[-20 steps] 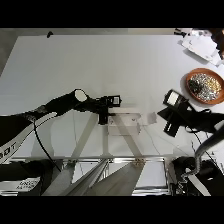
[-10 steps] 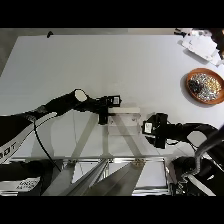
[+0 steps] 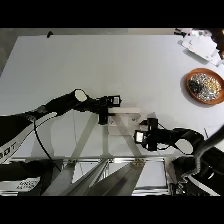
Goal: Fold the box and place the chain.
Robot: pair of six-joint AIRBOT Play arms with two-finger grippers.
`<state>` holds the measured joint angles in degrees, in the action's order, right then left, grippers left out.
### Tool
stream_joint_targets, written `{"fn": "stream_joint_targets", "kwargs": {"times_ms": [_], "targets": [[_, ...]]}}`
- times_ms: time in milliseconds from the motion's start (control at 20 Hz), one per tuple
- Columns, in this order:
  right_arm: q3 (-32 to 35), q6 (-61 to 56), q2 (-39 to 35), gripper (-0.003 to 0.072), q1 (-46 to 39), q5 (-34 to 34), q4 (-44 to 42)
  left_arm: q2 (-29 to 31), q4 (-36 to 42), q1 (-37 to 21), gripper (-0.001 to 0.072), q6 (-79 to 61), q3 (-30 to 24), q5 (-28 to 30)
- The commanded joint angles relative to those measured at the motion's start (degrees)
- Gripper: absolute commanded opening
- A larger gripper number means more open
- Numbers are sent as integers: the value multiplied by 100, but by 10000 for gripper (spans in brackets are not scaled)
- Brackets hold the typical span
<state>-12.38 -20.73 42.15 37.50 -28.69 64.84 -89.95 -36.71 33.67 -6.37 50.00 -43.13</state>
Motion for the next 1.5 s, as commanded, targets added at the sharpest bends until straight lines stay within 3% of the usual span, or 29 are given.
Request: {"fn": "stream_joint_targets", "kwargs": {"times_ms": [0,200,600,800,1100,1450], "targets": [[48,-26,136,707,76,780,-90,2,-2,0,13,-2,2,-2],[48,-22,136,706,22,1316,-96,2,-2,-2,13,0,0,0],[-155,35,118,706,-505,1193,-282,2,-2,0,13,0,2,0],[-157,568,120,705,-726,1069,-743,2,-2,0,13,0,0,0],[-157,1971,179,701,-728,984,-2122,2,-2,0,13,0,0,0],[-157,1998,177,687,-728,1113,-2179,2,-2,0,13,0,2,0]]}}
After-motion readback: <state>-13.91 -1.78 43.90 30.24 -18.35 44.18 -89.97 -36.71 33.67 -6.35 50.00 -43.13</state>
